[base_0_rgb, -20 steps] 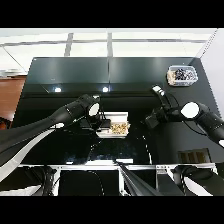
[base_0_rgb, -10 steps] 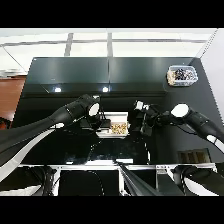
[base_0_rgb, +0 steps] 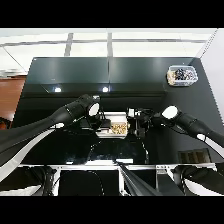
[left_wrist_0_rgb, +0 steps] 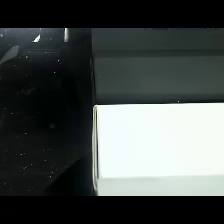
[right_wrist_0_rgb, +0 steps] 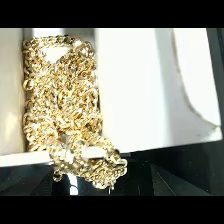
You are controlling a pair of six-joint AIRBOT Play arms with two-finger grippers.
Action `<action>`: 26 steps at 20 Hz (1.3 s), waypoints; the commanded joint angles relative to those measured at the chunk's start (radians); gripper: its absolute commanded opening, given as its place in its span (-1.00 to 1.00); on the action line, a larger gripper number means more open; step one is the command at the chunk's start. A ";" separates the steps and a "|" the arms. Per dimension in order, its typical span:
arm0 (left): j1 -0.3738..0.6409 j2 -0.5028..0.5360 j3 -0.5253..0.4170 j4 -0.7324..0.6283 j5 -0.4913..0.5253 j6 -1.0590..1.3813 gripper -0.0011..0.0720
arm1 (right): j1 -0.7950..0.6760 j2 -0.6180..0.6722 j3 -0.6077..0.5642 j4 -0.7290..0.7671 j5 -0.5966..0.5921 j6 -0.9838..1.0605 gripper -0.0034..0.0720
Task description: Fold the box and place the chain.
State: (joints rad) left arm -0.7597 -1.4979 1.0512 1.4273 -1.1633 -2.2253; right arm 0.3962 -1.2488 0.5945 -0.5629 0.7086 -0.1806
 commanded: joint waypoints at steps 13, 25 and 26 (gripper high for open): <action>0.000 0.000 0.000 0.000 0.000 0.000 -0.88 | 0.003 -0.005 0.000 -0.039 -0.016 0.176 -0.86; 0.000 0.000 0.000 0.000 0.001 0.000 -0.88 | 0.003 0.369 0.065 -0.111 0.277 0.792 -0.86; 0.000 0.000 0.000 0.000 0.002 0.000 -0.88 | 0.003 0.377 0.071 -0.024 0.257 0.791 -0.86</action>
